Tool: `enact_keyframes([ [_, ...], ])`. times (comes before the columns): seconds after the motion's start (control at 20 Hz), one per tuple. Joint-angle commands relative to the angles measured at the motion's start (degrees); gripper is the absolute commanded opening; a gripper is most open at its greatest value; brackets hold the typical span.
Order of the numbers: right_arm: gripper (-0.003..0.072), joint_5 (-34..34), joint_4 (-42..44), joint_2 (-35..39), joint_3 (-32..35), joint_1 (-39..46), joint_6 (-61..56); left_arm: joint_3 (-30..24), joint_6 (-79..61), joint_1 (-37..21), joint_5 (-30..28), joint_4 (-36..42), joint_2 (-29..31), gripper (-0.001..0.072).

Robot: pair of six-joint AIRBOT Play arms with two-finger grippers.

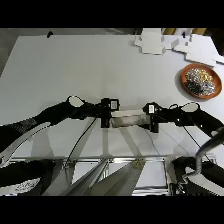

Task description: Fold the box and place the chain.

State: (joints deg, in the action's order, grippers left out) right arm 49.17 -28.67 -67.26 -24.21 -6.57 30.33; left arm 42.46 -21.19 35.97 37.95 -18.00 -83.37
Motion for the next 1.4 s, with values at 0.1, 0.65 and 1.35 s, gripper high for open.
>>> enact_keyframes([
  [0.1,0.0670,2.1,0.1,-1.8,-0.3,0.1,1.8,0.0,0.0,0.0,0.0,0.0,0.0,0.0009],
  [0.65,0.0654,2.2,0.1,-5.0,-0.3,-2.4,2.5,0.0,0.0,0.0,0.0,0.0,0.0,0.0009],
  [1.35,0.0623,0.9,2.1,-6.3,-0.3,-2.0,4.9,0.0,0.0,0.0,0.0,0.0,0.0,0.0009],
])
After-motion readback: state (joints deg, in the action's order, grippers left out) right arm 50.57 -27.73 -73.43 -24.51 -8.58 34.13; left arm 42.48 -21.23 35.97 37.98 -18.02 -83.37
